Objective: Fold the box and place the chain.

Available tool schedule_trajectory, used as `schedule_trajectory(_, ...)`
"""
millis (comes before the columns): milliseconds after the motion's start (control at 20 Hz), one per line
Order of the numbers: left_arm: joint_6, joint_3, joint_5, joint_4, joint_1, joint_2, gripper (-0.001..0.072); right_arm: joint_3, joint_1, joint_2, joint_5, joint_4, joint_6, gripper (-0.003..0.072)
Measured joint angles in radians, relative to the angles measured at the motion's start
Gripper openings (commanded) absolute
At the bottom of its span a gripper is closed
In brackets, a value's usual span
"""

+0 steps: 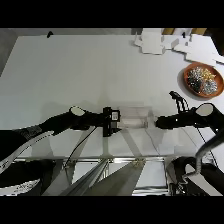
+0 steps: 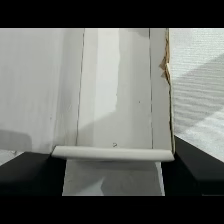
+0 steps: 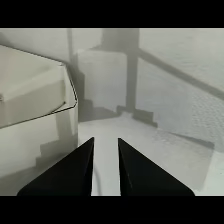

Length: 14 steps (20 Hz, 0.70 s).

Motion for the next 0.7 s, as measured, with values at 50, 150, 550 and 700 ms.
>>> schedule_trajectory(50, 0.0, 0.0, 0.0, 0.0, 0.0, 0.0, 0.0139, 0.0, 0.001, 0.019, 0.006, 0.014, -0.002, 0.021)
schedule_trajectory(150, 0.0, 0.0, 0.0, 0.0, 0.0, 0.0, 0.0139, -0.002, 0.003, 0.052, 0.015, 0.036, -0.002, 0.0247)
schedule_trajectory(550, 0.0, 0.0, 0.0, 0.0, 0.0, 0.0, 0.0139, -0.002, 0.021, 0.109, 0.036, 0.123, -0.015, 0.026)
schedule_trajectory(700, 0.0, 0.0, 0.0, -0.001, 0.0, 0.0, 0.0139, -0.002, 0.047, 0.113, 0.035, 0.145, -0.017, 0.0261)
